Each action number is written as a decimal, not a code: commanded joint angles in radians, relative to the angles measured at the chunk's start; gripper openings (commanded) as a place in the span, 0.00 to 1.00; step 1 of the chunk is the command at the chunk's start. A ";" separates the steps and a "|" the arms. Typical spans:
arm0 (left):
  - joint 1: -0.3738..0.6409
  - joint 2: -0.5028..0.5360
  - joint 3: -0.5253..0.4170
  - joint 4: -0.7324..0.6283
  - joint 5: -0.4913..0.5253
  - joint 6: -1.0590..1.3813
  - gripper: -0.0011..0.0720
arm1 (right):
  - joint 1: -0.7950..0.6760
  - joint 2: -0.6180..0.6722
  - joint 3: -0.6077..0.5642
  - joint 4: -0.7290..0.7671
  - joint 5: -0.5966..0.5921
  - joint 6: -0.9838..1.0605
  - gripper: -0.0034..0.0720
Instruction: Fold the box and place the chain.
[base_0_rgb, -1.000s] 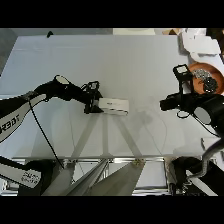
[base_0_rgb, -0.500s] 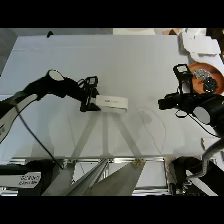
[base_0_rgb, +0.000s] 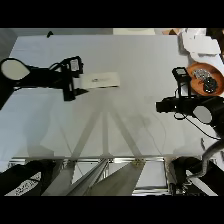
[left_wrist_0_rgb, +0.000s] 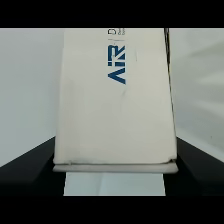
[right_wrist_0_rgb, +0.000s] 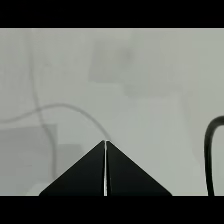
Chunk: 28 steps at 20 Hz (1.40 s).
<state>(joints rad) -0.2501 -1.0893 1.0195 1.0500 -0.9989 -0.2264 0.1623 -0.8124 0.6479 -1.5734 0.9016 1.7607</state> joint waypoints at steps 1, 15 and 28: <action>0.047 0.072 0.001 0.419 0.027 -0.399 0.02 | 0.000 0.000 0.000 0.037 0.028 0.000 0.07; 0.472 -0.131 0.001 0.169 0.476 -0.840 0.16 | 0.000 0.000 0.000 0.037 0.026 -0.004 0.07; 0.468 -0.536 0.001 0.061 0.662 -0.872 0.80 | 0.000 0.000 0.000 0.037 0.026 -0.004 0.07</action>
<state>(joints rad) 0.2169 -1.5745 1.0203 1.1179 -0.3553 -1.0779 0.1623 -0.8124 0.6479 -1.5368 0.9272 1.7569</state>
